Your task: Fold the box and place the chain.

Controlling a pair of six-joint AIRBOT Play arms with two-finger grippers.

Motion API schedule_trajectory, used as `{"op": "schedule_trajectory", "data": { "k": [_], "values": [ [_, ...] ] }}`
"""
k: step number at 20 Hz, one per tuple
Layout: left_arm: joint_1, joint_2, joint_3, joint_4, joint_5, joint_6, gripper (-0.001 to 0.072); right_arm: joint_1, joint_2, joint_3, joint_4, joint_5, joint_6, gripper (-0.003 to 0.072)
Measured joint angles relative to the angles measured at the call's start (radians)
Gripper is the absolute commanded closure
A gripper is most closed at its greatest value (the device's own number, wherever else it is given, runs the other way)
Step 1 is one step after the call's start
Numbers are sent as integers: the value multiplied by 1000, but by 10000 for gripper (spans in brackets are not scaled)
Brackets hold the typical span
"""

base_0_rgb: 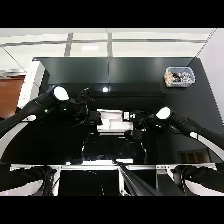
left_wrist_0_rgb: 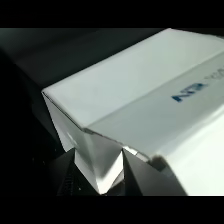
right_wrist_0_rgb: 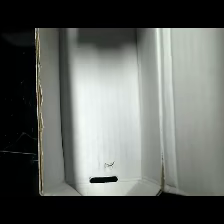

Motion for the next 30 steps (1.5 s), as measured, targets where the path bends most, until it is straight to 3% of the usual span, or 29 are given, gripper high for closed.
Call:
{"op": "schedule_trajectory", "data": {
  "k": [10,19,30],
  "values": [
    [-87,0,11,219,86,-224,362,0,0,0,0,0,0,560],
    [-248,-10,55,499,100,-518,362,0,0,0,0,0,0,560],
    [-278,-27,64,565,76,-633,362,0,0,0,0,0,0,560]
  ]
}}
